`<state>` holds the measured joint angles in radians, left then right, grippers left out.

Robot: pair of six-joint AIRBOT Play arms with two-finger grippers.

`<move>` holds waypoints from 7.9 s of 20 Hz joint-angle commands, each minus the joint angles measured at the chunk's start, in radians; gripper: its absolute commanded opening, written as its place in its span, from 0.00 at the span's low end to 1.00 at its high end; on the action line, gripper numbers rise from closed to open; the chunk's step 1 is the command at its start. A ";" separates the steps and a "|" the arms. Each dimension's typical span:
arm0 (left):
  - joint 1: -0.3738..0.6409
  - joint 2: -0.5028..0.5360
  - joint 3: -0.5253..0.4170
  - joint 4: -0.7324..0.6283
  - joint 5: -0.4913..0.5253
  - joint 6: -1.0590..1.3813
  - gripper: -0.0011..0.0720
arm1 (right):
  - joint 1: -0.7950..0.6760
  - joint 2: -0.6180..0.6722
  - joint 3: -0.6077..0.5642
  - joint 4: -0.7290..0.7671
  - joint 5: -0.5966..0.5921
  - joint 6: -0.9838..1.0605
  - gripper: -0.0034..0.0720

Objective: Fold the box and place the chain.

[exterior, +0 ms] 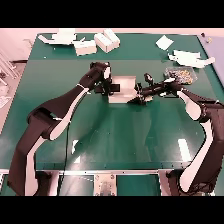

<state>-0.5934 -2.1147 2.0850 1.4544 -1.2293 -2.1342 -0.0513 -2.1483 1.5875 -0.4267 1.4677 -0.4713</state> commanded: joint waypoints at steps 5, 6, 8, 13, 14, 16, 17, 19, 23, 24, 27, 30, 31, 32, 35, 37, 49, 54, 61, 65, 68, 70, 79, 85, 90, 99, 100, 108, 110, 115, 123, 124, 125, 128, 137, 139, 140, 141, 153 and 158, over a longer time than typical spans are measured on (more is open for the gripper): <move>0.005 0.004 0.000 -0.012 -0.007 0.022 0.59 | 0.000 0.000 0.000 0.005 0.000 0.000 0.82; 0.005 0.009 0.000 -0.013 -0.005 0.023 0.59 | 0.000 0.000 0.000 0.005 0.000 0.000 0.82; 0.005 0.026 0.000 -0.013 -0.006 0.041 0.59 | 0.000 0.000 0.000 0.005 0.000 0.000 0.82; 0.008 0.076 0.000 -0.008 -0.008 0.123 0.59 | 0.000 0.000 0.000 0.005 0.000 0.000 0.82; 0.011 0.086 -0.001 -0.001 -0.013 0.140 0.60 | 0.000 0.000 0.000 0.005 0.000 0.000 0.82; 0.027 0.109 -0.008 0.003 -0.024 0.185 0.99 | 0.000 0.000 0.000 0.005 0.000 0.000 0.82; 0.034 0.122 -0.008 0.002 -0.035 0.219 0.98 | 0.000 0.000 0.000 0.005 0.000 0.000 0.82; 0.043 0.158 -0.009 0.005 -0.055 0.298 0.98 | 0.000 0.000 0.000 0.005 0.000 0.000 0.82; 0.074 0.259 -0.040 0.016 -0.096 0.528 0.98 | 0.000 0.000 0.000 0.005 0.000 0.000 0.82; 0.085 0.291 -0.076 0.016 -0.089 0.592 0.98 | 0.000 0.000 0.000 0.005 0.000 0.000 0.82; 0.107 0.367 -0.199 0.013 -0.016 0.739 0.80 | 0.000 0.000 0.000 0.005 0.000 0.000 0.82; 0.109 0.376 -0.276 -0.001 0.053 0.935 0.80 | 0.000 0.000 0.000 0.005 0.000 0.000 0.82; 0.109 0.376 -0.301 -0.020 0.079 1.015 0.80 | 0.000 0.000 0.000 0.005 0.000 0.000 0.82; 0.109 0.376 -0.327 -0.033 0.103 1.095 0.80 | 0.000 0.000 0.000 0.005 0.000 0.000 0.82; 0.109 0.375 -0.412 -0.041 0.186 1.215 0.79 | 0.000 0.000 0.000 0.005 0.000 0.000 0.82; 0.109 0.375 -0.435 -0.035 0.214 1.219 0.79 | 0.000 0.000 0.000 0.005 0.000 0.000 0.82; 0.404 0.360 -0.445 -0.839 0.001 1.827 0.80 | 0.000 0.000 0.000 0.005 0.000 0.000 0.82; 0.426 0.228 -0.445 -0.962 -0.112 2.042 0.98 | 0.000 0.000 0.000 0.005 0.000 0.000 0.82; 0.426 0.130 -0.445 -0.973 0.005 2.236 0.99 | 0.000 0.000 0.000 0.005 0.000 0.000 0.82; 0.414 0.114 -0.445 -1.014 0.072 2.241 0.99 | 0.000 0.000 0.000 0.005 0.000 0.000 0.82; 0.396 0.114 -0.445 -1.037 0.074 2.322 0.99 | 0.000 0.000 0.000 0.005 0.000 0.000 0.82; 0.373 0.107 -0.445 -1.039 0.069 2.358 0.99 | 0.000 0.000 0.000 0.005 0.000 0.000 0.82; 0.369 0.050 -0.445 -1.050 0.010 2.398 0.99 | 0.000 0.000 0.000 0.005 0.000 0.000 0.82; 0.366 0.050 -0.445 -1.065 -0.002 2.405 0.99 | 0.000 0.000 0.000 0.005 0.000 0.000 0.82; 0.357 0.049 -0.445 -1.087 -0.004 2.405 0.99 | 0.000 0.000 0.000 0.005 0.000 0.000 0.82; 0.325 0.008 -0.444 -1.106 0.068 2.425 0.99 | 0.000 0.000 0.000 0.005 0.000 0.000 0.82; 0.325 0.005 -0.444 -1.112 0.070 2.429 0.99 | 0.000 0.000 0.000 0.005 0.000 0.000 0.82; 0.327 0.002 -0.444 -1.117 0.076 2.449 0.99 | 0.000 0.000 0.000 0.005 0.000 0.000 0.82; 0.332 0.004 -0.444 -1.111 0.050 2.449 0.99 | 0.000 0.000 0.000 0.005 0.000 0.000 0.82; 0.382 0.015 -0.425 -1.103 0.021 2.445 0.99 | 0.000 0.000 0.000 0.005 0.000 0.000 0.82; 0.396 0.015 -0.400 -1.098 -0.013 2.446 0.99 | 0.000 0.000 0.000 0.005 0.000 0.000 0.82; 0.396 0.015 -0.400 -1.099 -0.002 2.450 0.99 | 0.000 0.000 0.000 0.005 0.000 0.000 0.82; 0.396 0.015 -0.400 -1.099 -0.001 2.449 0.99 | 0.000 0.000 0.000 0.005 0.000 0.000 0.82; 0.387 0.014 -0.400 -1.130 0.001 2.466 0.99 | 0.000 0.000 0.000 0.005 0.000 0.000 0.82; 0.345 0.014 -0.401 -1.139 0.055 2.485 0.99 | 0.000 0.000 0.000 0.005 0.000 0.000 0.82; 0.344 0.012 -0.401 -1.139 0.055 2.484 0.99 | 0.000 0.000 0.000 0.005 0.000 0.000 0.82; 0.345 0.012 -0.401 -1.134 0.056 2.484 0.99 | 0.000 0.000 0.000 0.005 0.000 0.000 0.82; 0.345 0.012 -0.401 -1.131 0.056 2.483 0.99 | 0.000 0.000 0.000 0.005 0.000 0.000 0.82; 0.368 0.012 -0.401 -1.095 -0.010 2.464 0.99 | 0.000 0.000 0.000 0.005 0.000 0.000 0.82; 0.367 0.012 -0.401 -1.096 -0.039 2.453 0.99 | 0.000 0.000 0.000 0.005 0.000 0.000 0.82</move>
<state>-0.2256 -2.1036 1.6840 0.3576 -1.2518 0.3264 -0.0513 -2.1487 1.5875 -0.4210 1.4677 -0.4709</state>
